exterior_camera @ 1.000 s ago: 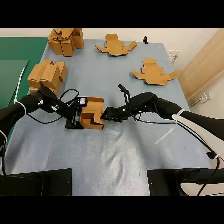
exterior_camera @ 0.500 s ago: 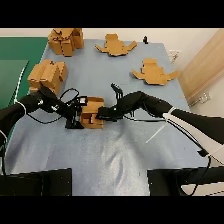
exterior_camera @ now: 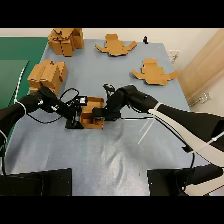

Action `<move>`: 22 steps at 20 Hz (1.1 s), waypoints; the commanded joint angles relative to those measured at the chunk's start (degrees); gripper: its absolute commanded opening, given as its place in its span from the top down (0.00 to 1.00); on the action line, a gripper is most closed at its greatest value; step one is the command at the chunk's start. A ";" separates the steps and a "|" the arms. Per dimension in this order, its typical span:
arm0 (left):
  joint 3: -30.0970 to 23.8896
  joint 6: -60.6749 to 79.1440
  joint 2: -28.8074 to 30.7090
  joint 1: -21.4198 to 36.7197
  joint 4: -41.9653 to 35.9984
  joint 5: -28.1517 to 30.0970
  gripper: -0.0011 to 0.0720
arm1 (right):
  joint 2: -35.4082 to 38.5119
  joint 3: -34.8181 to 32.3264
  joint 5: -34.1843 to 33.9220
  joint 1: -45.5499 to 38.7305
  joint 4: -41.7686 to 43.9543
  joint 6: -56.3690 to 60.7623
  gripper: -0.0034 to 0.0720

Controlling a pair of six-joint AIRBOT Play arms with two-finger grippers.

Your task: Fold the box.

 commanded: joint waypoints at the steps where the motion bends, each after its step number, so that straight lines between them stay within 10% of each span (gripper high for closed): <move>1: 0.00 -0.07 0.00 -0.02 -0.20 -0.20 0.68 | -3.37 5.18 -7.56 2.40 -6.12 9.11 0.27; 8: 0.00 -0.04 0.00 -0.02 -0.17 -0.15 0.68 | -7.56 10.73 -10.32 4.76 -10.23 18.01 0.41; 9: 0.00 -0.04 0.00 -0.02 -0.17 -0.15 0.68 | -8.22 11.85 -10.84 4.90 -10.84 18.08 0.58; 10: 0.00 -0.04 0.00 -0.02 -0.20 -0.13 0.68 | -8.85 12.85 -11.04 5.14 -11.06 18.03 0.94; 16: 0.00 -0.02 0.00 -0.02 -0.17 -0.09 0.68 | -9.55 14.27 -12.02 5.46 -11.39 18.03 0.94; 19: 0.00 -0.04 0.00 -0.02 -0.15 0.00 0.68 | -9.53 14.58 -14.25 5.46 -11.41 18.01 0.55; 22: 0.00 -0.02 0.00 -0.02 -0.15 0.02 0.68 | -9.49 14.84 -15.87 5.42 -11.72 18.01 0.55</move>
